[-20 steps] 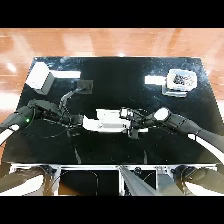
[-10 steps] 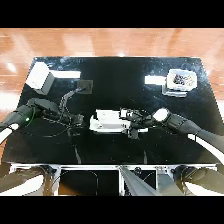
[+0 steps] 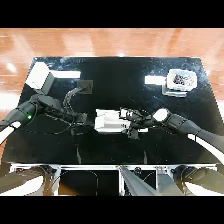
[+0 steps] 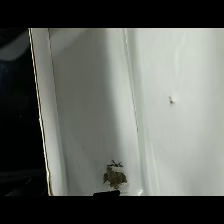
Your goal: Fold the box and place the chain.
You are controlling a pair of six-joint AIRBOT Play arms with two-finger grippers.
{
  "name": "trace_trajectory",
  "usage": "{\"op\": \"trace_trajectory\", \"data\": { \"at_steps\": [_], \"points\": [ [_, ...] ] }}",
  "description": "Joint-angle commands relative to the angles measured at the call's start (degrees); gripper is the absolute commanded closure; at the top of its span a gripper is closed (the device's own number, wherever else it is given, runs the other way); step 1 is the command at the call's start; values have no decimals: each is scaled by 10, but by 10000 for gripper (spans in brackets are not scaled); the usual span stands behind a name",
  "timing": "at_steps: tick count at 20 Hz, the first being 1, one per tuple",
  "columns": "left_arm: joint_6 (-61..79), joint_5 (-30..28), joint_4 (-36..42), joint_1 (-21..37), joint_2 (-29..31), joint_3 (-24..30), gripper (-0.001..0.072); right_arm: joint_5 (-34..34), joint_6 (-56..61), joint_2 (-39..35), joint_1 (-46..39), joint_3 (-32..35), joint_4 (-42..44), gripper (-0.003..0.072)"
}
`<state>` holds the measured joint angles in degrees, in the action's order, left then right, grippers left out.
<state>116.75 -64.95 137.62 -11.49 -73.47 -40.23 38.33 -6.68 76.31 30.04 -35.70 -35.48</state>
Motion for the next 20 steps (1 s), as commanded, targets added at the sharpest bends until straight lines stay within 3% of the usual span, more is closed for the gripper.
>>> {"op": "trace_trajectory", "data": {
  "at_steps": [1,6,11,16,20],
  "points": [
    [-17,41,-6,-27,0,-5,78,-4,2,0,1,0,1,148],
    [-47,56,-22,-57,0,-32,78,-4,2,0,1,0,1,148],
    [-130,67,-107,-100,0,-60,78,-5,2,0,1,0,1,149],
    [-164,102,-115,-145,5,-62,80,-5,2,0,1,0,1,149],
    [-264,137,-210,-180,29,-62,80,-5,3,0,1,0,1,149]
  ]
}}
